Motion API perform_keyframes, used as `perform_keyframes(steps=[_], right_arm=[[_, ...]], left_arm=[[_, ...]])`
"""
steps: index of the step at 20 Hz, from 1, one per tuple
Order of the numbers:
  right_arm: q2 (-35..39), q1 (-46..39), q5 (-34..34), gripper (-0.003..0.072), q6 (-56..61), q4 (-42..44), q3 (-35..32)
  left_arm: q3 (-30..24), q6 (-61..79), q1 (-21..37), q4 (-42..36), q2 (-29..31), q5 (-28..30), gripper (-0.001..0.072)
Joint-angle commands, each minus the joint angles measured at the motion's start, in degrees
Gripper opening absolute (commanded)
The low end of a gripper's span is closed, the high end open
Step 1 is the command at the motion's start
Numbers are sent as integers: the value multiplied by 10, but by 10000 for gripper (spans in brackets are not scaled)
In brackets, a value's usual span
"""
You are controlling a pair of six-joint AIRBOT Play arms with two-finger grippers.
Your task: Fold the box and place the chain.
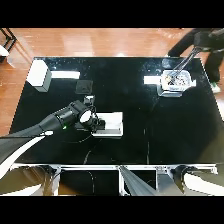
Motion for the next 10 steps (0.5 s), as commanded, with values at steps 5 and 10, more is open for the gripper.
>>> perform_keyframes(steps=[5, 10], right_arm=[[158, 15, 73, 26, -23, 69, -2], [196, 81, 149, 26, -23, 70, -2]], left_arm=[[0, 0, 0, 0, 0, -1, 25], [0, 0, 0, 1, 0, -1, 25]])
